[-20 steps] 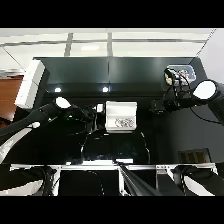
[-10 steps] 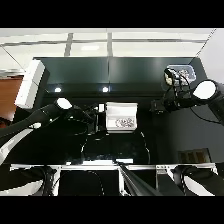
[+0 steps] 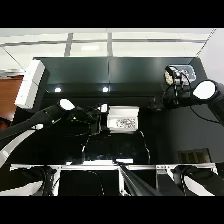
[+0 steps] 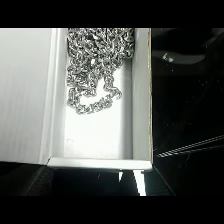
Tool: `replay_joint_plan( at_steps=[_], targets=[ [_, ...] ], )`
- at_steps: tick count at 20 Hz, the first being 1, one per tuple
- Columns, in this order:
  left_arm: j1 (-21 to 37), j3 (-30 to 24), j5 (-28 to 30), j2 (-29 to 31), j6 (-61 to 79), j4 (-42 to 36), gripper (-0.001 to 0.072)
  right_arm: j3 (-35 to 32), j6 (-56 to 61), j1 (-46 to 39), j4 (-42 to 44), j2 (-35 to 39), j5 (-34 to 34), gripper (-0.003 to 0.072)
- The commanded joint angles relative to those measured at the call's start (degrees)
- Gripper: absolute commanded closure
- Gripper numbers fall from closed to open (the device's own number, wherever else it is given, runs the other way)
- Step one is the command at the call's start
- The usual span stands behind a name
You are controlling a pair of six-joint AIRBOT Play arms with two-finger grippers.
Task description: Fold the box and place the chain.
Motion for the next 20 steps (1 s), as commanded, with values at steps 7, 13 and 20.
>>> replay_joint_plan(
  at_steps=[7,13,20],
  targets=[
    [-0.6,0.0,1.1,0.0,0.1,0.0,0.0378,0.0,-6.3,4.7,11.8,-5.9,-13.8,-0.0017],
    [-0.6,0.0,1.2,0.0,0.2,0.0,0.0377,1.2,-45.9,8.5,11.8,-5.2,2.4,-0.0016],
    [-0.6,0.0,1.2,0.0,0.2,0.0,0.0377,-2.3,-63.1,12.2,10.8,-5.6,1.2,-0.0016]
  ],
)
